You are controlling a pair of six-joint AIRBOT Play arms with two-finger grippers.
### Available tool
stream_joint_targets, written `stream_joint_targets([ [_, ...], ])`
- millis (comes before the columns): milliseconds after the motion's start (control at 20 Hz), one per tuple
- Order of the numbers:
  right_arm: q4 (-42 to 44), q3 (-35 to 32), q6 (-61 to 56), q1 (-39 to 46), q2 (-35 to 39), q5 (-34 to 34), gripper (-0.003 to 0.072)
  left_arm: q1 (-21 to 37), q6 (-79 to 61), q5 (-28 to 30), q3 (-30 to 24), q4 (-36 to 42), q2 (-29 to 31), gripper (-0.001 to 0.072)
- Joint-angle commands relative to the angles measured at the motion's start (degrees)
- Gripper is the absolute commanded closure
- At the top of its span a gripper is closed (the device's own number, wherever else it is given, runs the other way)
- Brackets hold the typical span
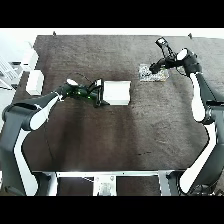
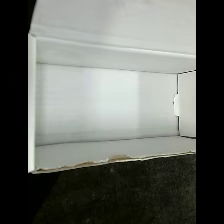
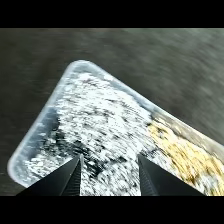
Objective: Fold the box and place the chain.
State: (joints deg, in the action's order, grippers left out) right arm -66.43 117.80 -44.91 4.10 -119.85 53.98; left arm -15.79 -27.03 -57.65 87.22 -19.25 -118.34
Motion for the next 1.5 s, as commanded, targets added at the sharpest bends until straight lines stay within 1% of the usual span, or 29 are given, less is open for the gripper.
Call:
stream_joint_targets([
  [0, 6.01, 0.00, 12.00, 1.40, -0.59, 1.62, 0.0284, -0.02, 0.00, 0.00, 0.00, 0.00, 0.02, 0.0305],
  [150, 5.90, 0.00, 16.72, 1.64, -1.68, 3.91, 0.0285, -0.02, 0.00, 0.09, 0.00, 0.00, 0.02, 0.0305],
  [300, 6.25, 0.00, 19.10, 1.75, -4.57, 3.61, 0.0290, -0.02, 0.00, 0.11, 0.00, 0.00, 0.02, 0.0305],
  [350, 8.09, 0.04, 21.38, 1.79, -5.14, 2.60, 0.0352, -0.02, 0.00, 0.11, 0.00, -0.02, 0.02, 0.0305],
  [400, 9.31, 0.04, 22.93, 2.01, -5.38, -0.31, 0.0351, -0.02, 0.00, 0.13, 0.00, -0.02, 0.02, 0.0305],
  [450, 9.38, 0.07, 22.99, 2.05, -5.49, -1.79, 0.0332, -0.02, 0.00, 0.11, 0.00, -0.02, 0.02, 0.0305],
  [550, 9.38, 0.04, 23.12, 2.36, -5.77, -1.90, 0.0340, -0.02, 0.00, 0.13, 0.00, 0.00, 0.02, 0.0305],
  [600, 9.42, 0.04, 23.50, 2.40, -5.88, -1.92, 0.0376, -0.02, 0.00, 0.13, 0.00, 0.00, 0.02, 0.0305],
  [650, 9.44, 0.04, 23.76, 2.45, -6.03, -2.08, 0.0395, -0.02, 0.00, 0.13, 0.00, 0.00, 0.02, 0.0305],
  [750, 9.22, 0.02, 23.82, 2.47, -6.71, -3.56, 0.0498, -0.02, 0.00, 0.11, 0.00, -0.02, 0.02, 0.0305],
  [850, 9.22, 0.04, 23.71, 2.38, -6.99, -5.25, 0.0574, -0.02, 0.00, 0.11, 0.00, -0.02, 0.02, 0.0305],
  [900, 9.22, 0.04, 23.54, 2.25, -6.99, -5.77, 0.0642, -0.02, 0.00, 0.11, 0.00, 0.00, 0.02, 0.0305],
  [950, 8.92, 0.04, 23.28, 1.95, -6.99, -6.21, 0.0670, -0.02, 0.00, 0.13, 0.00, 0.00, 0.02, 0.0305],
  [1100, 8.83, 0.04, 22.36, 1.70, -6.25, -6.21, 0.0671, -0.02, 0.00, 0.13, 0.00, 0.00, 0.02, 0.0305],
  [1200, 8.83, 0.04, 19.98, 2.01, -4.22, -4.85, 0.0672, -0.02, 0.00, 0.11, 0.00, 0.00, 0.02, 0.0305],
  [1450, 8.83, 0.00, 15.52, 2.16, 3.48, 2.23, 0.0671, -0.02, 0.00, 0.11, 0.00, 0.00, 0.02, 0.0305],
])
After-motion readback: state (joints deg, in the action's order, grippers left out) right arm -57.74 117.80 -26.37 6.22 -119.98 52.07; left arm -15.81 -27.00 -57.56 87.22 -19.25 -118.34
